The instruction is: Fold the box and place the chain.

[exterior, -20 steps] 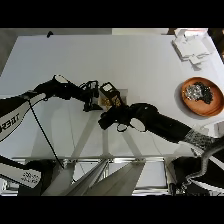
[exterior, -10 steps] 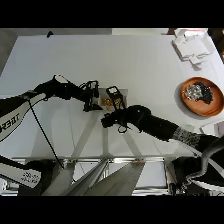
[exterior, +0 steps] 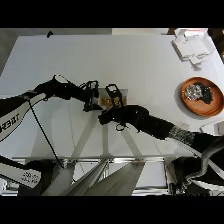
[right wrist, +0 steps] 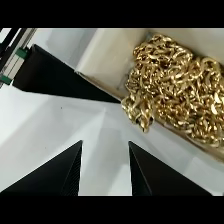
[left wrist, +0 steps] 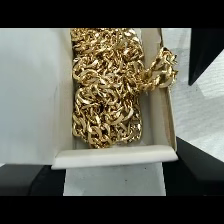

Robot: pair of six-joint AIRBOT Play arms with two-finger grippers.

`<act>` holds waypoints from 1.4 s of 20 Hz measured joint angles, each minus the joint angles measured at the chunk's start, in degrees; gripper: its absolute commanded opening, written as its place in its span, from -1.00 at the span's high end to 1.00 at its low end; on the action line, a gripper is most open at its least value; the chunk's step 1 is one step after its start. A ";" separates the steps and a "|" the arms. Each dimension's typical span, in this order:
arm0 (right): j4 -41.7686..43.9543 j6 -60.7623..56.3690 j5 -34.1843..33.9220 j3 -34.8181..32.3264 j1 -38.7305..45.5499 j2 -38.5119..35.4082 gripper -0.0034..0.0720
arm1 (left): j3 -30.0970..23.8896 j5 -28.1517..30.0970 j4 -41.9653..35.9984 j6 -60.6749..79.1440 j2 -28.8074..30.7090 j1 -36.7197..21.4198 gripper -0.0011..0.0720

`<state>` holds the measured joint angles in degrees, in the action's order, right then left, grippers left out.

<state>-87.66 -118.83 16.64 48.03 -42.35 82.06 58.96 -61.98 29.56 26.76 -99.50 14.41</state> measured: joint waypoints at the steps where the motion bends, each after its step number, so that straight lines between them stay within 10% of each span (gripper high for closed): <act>1: -0.04 -0.39 -0.28 0.04 0.42 0.17 0.14 | 0.00 0.02 0.00 0.00 0.00 0.00 0.21; 7: -0.13 -2.32 -0.39 0.66 2.86 0.55 0.24 | 0.00 0.17 -0.09 -0.13 0.00 0.00 0.21; 13: -0.17 -2.67 -1.14 0.85 3.30 0.55 0.88 | 0.00 0.13 -0.04 -0.04 0.00 0.00 0.21; 26: -0.04 -2.67 -6.54 0.94 2.34 -3.76 0.86 | 0.00 -0.09 0.02 0.04 0.00 0.00 0.21; 28: -0.02 -2.62 -6.29 0.94 3.45 -4.13 0.38 | 0.00 -0.04 0.02 0.04 0.00 0.00 0.21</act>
<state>-87.68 -121.45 10.35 48.97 -38.89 77.93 58.96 -62.02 29.58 26.81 -99.50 14.41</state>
